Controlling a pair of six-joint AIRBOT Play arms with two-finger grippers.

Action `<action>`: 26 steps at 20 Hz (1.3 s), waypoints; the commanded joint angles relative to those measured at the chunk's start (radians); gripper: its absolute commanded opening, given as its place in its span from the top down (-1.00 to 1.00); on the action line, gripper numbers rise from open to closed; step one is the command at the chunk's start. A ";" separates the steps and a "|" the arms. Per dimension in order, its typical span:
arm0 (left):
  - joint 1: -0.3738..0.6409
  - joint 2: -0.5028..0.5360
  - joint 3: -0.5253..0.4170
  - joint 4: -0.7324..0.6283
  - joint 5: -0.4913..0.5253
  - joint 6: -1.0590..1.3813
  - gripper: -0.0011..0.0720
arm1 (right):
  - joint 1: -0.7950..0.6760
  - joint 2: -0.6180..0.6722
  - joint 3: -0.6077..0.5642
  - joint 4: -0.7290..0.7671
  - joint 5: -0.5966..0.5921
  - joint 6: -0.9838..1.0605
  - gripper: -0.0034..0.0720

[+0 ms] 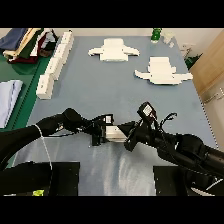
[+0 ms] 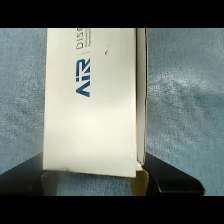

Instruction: Fold the box.

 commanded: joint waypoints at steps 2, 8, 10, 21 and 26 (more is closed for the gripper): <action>0.000 0.001 0.000 0.000 0.001 0.000 -0.09 | 0.011 -0.071 -0.035 0.031 0.116 0.011 0.91; 0.000 0.001 0.000 0.000 0.000 0.000 -0.09 | 0.048 -0.140 -0.054 0.039 0.116 0.049 0.91; 0.000 0.001 0.000 0.000 0.001 0.000 -0.09 | 0.048 -0.143 -0.063 0.039 0.122 0.050 0.91; 0.000 0.001 0.000 0.000 0.001 0.000 -0.09 | 0.044 -0.201 -0.116 0.040 0.174 0.052 0.91; 0.000 0.001 0.000 0.000 0.001 0.000 -0.09 | 0.044 -0.256 -0.116 0.040 0.173 0.067 0.91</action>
